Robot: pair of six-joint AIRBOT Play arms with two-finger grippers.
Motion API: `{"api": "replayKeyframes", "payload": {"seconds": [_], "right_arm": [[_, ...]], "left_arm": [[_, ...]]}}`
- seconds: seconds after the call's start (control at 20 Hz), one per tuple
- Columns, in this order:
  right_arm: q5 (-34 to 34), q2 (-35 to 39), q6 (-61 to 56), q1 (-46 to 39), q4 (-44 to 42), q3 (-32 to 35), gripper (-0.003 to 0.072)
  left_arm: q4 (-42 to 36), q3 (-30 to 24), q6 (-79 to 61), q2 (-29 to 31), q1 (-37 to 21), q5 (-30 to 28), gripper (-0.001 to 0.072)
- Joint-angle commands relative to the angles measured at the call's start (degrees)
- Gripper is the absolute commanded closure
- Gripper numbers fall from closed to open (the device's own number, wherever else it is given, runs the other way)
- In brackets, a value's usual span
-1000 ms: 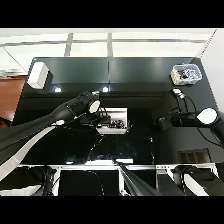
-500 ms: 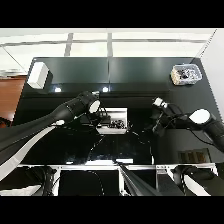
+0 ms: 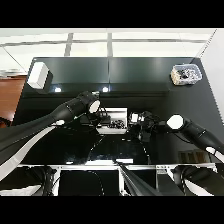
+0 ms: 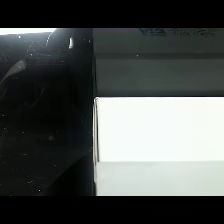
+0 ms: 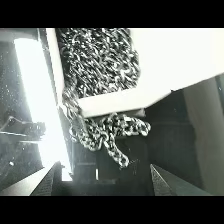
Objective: Fold the box and place the chain.
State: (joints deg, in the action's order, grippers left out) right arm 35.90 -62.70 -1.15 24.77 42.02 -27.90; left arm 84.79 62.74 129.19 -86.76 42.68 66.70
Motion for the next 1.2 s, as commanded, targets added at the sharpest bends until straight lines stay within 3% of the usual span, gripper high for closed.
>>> {"api": "replayKeyframes", "payload": {"seconds": [0.0,0.2,0.25,0.4,0.5,0.6,0.9,1.15], "right_arm": [[-3.19,-2.19,3.04,2.58,-1.79,0.0,-0.0017],[-5.6,-4.87,3.58,4.92,-3.02,0.0,-0.0007],[-6.32,-5.18,3.52,5.11,-3.02,0.0,0.0181],[-6.67,-5.2,1.07,5.09,-2.99,0.0,0.0562],[-6.38,-5.2,-1.66,5.09,-2.97,0.0,0.0565],[-6.38,-5.03,-4.87,5.07,-2.45,0.0,0.0673],[-6.12,-0.52,-17.0,4.83,-0.2,0.0,0.0673],[-1.11,10.25,-25.7,1.62,6.58,-0.07,0.0673]], "left_arm": [[0.02,0.04,-0.02,-0.02,0.0,-0.02,0.0682],[0.02,0.04,-0.02,-0.02,0.0,-0.02,0.0682],[0.02,0.04,-0.02,-0.02,0.0,-0.02,0.0682],[0.0,0.04,-0.02,-0.02,0.0,-0.02,0.0682],[0.0,0.04,-0.02,-0.02,0.0,-0.04,0.0682],[0.0,0.04,-0.02,-0.02,0.0,-0.02,0.0682],[0.0,0.04,-0.02,-0.02,0.0,-0.04,0.0682],[0.0,0.04,-0.02,-0.02,0.0,-0.07,0.0682]]}}
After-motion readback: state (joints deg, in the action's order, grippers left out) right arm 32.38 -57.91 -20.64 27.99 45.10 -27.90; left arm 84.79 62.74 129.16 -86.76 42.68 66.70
